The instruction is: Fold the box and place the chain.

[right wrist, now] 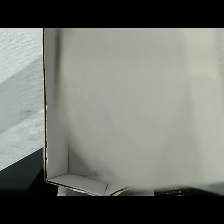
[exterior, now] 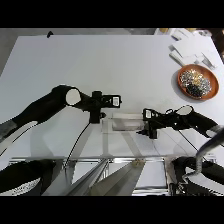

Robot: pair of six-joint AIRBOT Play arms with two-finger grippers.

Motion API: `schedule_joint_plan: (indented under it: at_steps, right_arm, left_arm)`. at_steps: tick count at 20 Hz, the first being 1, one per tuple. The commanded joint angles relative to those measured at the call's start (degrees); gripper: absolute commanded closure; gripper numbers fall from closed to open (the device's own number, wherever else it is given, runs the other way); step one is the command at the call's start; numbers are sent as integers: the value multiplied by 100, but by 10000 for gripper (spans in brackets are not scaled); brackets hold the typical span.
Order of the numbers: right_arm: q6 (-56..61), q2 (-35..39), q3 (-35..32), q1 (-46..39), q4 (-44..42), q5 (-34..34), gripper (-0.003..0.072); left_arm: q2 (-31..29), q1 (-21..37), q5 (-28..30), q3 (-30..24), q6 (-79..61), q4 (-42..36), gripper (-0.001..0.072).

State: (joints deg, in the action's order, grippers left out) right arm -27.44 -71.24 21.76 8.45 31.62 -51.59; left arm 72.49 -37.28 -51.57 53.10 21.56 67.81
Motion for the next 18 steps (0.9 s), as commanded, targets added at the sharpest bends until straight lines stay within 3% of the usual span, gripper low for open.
schedule_joint_plan:
  at_steps: [1,2,5,7,10,13,18]
  right_arm:
    - [-7,4,2,0,7,2,290]
    - [-7,4,2,0,7,0,290]
    - [-7,4,2,0,7,0,290]
    - [-7,4,2,0,7,0,290]
    - [-4,4,2,0,7,0,290]
    - [-7,4,2,0,7,0,290]
    - [-7,4,2,0,7,0,290]
  left_arm:
    - [-704,2,-350,7,588,590,563]
    - [-863,2,-417,7,570,402,699]
    - [-962,-85,-721,7,573,-444,705]
    - [-833,-413,-837,7,590,-573,705]
    - [-424,-1152,-527,7,573,-793,702]
    - [127,-1565,595,7,597,-870,703]
    - [684,-1300,3080,7,1263,-1600,702]
